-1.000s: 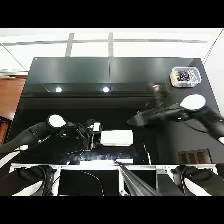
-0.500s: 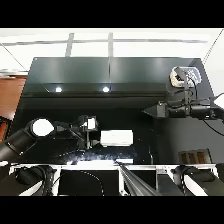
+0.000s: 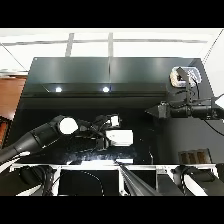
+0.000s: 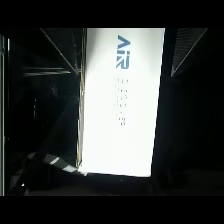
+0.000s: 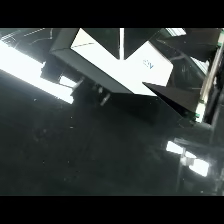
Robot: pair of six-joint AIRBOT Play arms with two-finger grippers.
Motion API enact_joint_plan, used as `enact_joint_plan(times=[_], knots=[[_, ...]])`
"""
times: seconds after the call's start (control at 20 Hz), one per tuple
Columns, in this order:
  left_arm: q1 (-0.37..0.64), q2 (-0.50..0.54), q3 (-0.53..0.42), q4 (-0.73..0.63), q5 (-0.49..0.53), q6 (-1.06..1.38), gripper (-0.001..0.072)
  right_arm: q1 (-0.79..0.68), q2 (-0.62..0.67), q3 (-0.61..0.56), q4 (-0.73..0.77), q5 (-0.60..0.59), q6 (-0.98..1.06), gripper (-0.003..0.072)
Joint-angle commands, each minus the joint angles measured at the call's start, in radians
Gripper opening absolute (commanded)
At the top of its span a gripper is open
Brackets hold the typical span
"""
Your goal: Fold the box and place the chain.
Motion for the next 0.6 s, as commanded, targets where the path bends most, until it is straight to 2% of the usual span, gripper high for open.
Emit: enact_joint_plan(times=[0.0,0.55], knots=[[-0.02,-0.036,0.016,-0.004,0.019,-0.014,0.0714,0.0,0.001,0.0,-0.001,-0.003,0.001,0.0039],[-0.025,-0.037,0.015,0.039,0.023,-0.036,0.0713,0.0,0.001,0.0,-0.001,-0.028,0.0,0.0039]])
